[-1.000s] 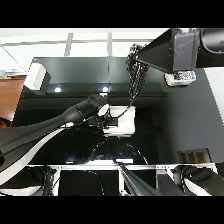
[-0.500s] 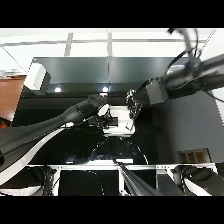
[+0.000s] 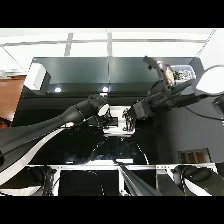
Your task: Fold the box and place the chain.
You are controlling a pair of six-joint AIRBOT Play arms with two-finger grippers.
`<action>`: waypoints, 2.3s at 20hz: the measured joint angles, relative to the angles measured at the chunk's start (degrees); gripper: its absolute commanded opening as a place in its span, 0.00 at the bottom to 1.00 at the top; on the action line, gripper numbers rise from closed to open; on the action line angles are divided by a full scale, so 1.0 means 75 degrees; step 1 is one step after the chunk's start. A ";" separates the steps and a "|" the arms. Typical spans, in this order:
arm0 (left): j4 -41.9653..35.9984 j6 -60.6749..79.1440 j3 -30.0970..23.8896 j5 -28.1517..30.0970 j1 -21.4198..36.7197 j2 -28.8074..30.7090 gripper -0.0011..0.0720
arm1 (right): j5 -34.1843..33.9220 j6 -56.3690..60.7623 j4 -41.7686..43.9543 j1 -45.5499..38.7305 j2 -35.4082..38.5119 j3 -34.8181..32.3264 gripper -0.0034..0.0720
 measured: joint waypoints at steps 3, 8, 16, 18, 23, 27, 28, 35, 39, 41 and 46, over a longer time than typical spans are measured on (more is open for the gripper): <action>0.0000 0.0000 0.0000 0.0000 0.0000 0.0000 0.05 | -0.0682 -0.0003 -0.0003 0.0146 -0.0160 -0.0513 0.07; -0.0003 0.0000 0.0000 0.0000 0.0000 0.0000 0.05 | -0.1387 -0.0003 -0.0189 0.0221 -0.0484 -0.0816 0.29; -0.0003 -0.0009 0.0000 0.0003 0.0000 0.0000 0.05 | -0.0880 -0.0003 -0.1105 -0.0344 -0.0312 -0.0828 0.53; -0.0017 0.0000 0.0000 0.0003 0.0000 0.0000 0.05 | -0.0638 0.0087 -0.1935 -0.0749 -0.0038 -0.0822 0.53; -0.0143 0.0003 0.0000 0.0055 0.0000 -0.0009 0.05 | -0.0399 0.0312 -0.3319 -0.1405 0.0388 -0.0828 0.53; -0.0204 -0.0073 0.0029 0.0227 0.0000 -0.0015 0.58 | -0.0568 0.0318 -0.3590 -0.1533 0.0463 -0.0839 0.53; -0.0221 -0.0137 0.0073 0.0280 0.0000 -0.0006 0.73 | -0.0577 0.0289 -0.3634 -0.1550 0.0472 -0.0842 0.53; 0.0615 0.0277 0.0169 0.0131 -0.0009 0.1110 0.73 | -0.0635 0.0169 -0.3730 -0.1580 0.0493 -0.0842 0.53; 0.1443 0.0688 -0.0851 -0.0102 0.0720 0.2410 0.72 | -0.0647 0.0149 -0.3754 -0.1580 0.0493 -0.0842 0.53; 0.1195 0.1067 -0.1661 0.0020 0.1445 0.3005 0.72 | -0.0644 0.0149 -0.3754 -0.1580 0.0493 -0.0842 0.53; -0.2162 0.5598 -0.3340 0.1000 0.2964 0.3523 0.83 | -0.0697 0.0149 -0.3756 -0.1580 0.0493 -0.0842 0.53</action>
